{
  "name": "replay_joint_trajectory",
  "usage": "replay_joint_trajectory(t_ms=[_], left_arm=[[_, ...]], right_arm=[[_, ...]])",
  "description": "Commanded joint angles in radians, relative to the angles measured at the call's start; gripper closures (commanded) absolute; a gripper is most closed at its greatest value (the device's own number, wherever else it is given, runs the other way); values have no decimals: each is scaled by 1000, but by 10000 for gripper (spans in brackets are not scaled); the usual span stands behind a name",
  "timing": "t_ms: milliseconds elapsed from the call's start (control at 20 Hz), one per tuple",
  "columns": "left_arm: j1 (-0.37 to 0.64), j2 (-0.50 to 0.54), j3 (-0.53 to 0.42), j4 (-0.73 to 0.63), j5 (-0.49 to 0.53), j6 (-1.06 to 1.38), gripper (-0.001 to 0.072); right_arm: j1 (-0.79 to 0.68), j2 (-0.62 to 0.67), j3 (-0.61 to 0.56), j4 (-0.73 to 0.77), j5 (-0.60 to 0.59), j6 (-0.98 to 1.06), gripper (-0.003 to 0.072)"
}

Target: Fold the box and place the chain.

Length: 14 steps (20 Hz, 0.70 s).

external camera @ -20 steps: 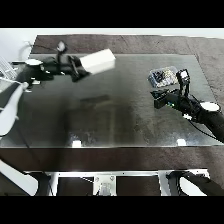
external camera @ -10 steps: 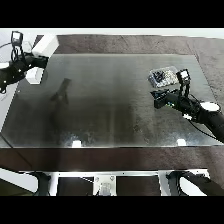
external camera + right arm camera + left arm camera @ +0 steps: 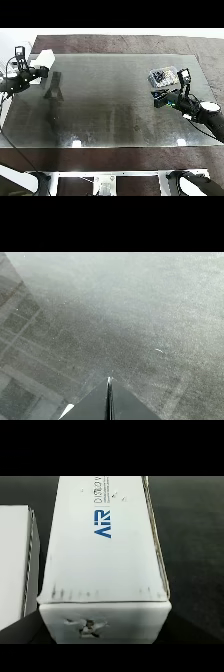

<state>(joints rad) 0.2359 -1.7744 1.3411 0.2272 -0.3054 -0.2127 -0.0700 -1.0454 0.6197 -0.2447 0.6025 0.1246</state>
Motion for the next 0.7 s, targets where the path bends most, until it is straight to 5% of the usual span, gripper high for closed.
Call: replay_joint_trajectory(t_ms=[0,200,250,300,350,500,650], left_arm=[[-3,-28,-7,-2,62,-77,695],[-3,-53,-7,-2,69,-99,691],[-3,-60,-7,10,45,-98,574],[-3,-65,-7,11,21,-97,218],[-3,-65,-7,18,15,-101,178],[-3,-64,-7,43,37,-100,-5],[-3,-54,-7,82,30,-100,-11]], right_arm=[[1,0,0,10,13,0,684],[1,0,0,24,34,0,684],[1,0,0,40,34,0,683],[1,0,0,48,34,0,682],[2,0,0,53,34,0,681],[8,0,0,54,34,-1,467],[8,0,0,54,34,-1,265]])
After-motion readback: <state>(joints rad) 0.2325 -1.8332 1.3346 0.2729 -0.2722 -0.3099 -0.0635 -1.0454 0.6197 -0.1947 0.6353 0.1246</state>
